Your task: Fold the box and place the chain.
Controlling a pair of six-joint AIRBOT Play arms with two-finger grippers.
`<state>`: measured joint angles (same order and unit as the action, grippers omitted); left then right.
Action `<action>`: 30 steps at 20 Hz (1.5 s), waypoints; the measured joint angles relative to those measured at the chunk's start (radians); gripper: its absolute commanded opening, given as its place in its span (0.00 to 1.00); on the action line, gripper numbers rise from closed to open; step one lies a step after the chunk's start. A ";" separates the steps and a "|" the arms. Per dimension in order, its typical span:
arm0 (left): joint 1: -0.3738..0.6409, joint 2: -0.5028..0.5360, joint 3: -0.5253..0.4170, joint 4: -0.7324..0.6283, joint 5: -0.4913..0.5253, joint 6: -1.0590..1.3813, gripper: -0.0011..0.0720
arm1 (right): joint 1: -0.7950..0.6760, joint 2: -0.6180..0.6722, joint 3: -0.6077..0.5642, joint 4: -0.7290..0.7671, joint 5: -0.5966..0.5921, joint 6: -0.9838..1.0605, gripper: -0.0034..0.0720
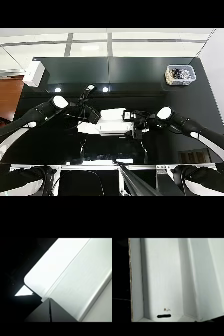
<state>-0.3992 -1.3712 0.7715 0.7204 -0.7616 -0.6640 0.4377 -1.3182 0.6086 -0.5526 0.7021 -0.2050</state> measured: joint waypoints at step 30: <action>-0.071 0.149 -0.084 0.186 -0.041 0.634 0.37 | 0.000 0.000 0.000 0.002 -0.004 0.003 0.39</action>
<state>-0.4702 -1.2221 0.6872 0.9062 -0.8024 -0.0299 0.4377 -1.3182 0.6086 -0.5510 0.6983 -0.2024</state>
